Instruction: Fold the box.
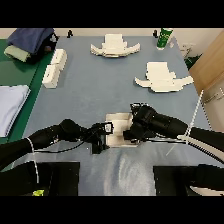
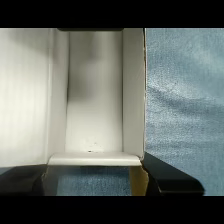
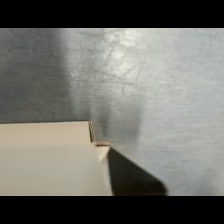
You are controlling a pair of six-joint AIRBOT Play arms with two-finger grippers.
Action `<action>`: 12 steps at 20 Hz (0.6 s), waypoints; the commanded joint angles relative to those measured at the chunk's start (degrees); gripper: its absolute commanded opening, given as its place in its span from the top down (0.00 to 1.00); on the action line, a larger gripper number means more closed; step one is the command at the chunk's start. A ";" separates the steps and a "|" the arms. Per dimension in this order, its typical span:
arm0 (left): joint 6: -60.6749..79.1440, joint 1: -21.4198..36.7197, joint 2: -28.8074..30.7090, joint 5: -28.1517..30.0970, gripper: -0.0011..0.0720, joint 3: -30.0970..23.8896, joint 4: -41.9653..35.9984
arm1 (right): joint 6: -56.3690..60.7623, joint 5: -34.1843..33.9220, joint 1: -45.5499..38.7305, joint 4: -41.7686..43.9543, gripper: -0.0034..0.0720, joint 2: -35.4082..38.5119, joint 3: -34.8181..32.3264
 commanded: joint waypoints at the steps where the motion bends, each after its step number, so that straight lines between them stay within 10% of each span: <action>1: -0.02 0.02 -0.02 0.00 0.35 0.04 0.02 | -2.29 -0.44 0.04 1.42 0.51 0.09 0.07; 12: -0.02 0.02 -0.02 0.02 0.35 0.04 0.02 | -7.06 -8.44 -0.09 0.76 0.50 6.78 6.67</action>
